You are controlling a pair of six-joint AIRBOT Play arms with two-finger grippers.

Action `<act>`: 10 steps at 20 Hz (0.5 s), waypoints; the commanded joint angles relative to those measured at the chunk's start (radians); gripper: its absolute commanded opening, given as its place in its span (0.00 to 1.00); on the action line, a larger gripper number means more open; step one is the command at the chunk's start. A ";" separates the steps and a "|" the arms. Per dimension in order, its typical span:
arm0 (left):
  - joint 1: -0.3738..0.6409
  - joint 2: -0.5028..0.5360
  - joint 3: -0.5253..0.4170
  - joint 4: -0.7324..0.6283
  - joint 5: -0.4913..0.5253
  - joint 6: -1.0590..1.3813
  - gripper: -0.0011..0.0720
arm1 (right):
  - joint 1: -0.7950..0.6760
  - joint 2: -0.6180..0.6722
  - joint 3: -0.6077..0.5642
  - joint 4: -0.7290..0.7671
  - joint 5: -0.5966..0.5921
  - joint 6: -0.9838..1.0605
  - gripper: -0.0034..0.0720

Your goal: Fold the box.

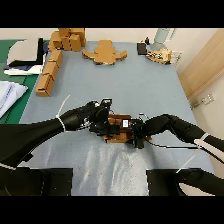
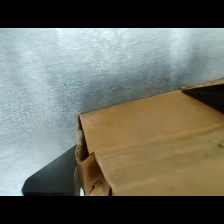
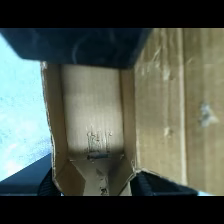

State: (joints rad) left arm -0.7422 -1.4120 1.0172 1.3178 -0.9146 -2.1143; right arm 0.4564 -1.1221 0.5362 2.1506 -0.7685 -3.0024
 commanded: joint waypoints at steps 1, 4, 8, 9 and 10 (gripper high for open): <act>0.000 -0.016 0.002 -0.046 0.020 0.000 0.32 | -0.001 0.000 0.000 0.000 0.000 0.000 0.71; 0.000 -0.028 0.002 -0.057 0.014 -0.001 0.32 | 0.000 0.000 0.000 0.000 0.000 0.000 0.71; 0.000 -0.036 0.002 -0.066 0.015 0.001 0.04 | -0.001 0.000 0.000 0.000 0.000 0.000 0.71; 0.000 -0.036 0.002 -0.066 0.014 0.000 0.03 | -0.001 0.000 0.000 0.000 0.000 0.000 0.71; 0.000 -0.036 0.002 -0.066 0.013 0.000 0.03 | -0.001 0.000 0.000 0.000 0.000 0.000 0.71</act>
